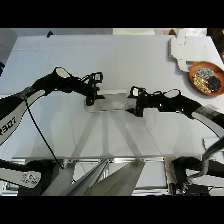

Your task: Fold the box and place the chain.

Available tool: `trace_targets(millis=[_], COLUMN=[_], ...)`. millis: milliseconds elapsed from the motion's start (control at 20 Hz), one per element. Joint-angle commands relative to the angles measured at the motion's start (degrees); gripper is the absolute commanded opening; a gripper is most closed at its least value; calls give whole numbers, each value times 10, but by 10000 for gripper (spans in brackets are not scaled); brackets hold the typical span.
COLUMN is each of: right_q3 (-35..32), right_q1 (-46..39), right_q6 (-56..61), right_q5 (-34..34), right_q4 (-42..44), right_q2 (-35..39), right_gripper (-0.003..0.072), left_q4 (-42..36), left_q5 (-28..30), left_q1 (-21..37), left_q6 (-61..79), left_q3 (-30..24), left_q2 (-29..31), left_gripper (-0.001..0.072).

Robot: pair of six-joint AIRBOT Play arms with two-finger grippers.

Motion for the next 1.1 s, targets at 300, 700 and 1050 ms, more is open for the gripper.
trace_targets(millis=[300, 700, 1050], right_q3=[42, 64, 64], right_q1=[-1, -1, -1], right_q6=[-48, -30, -33], right_q5=[82, 104, 104], right_q4=[2, 0, 2], right_q2=[-47, -86, -93], right_gripper=[692, 692, 692], left_q4=[0, 0, 0], left_q5=[0, 0, 0], left_q1=[0, 0, 0], left_q6=[0, 0, 0], left_q3=[0, 0, 0], left_q2=[0, 0, 0], left_gripper=[14, 14, 14])
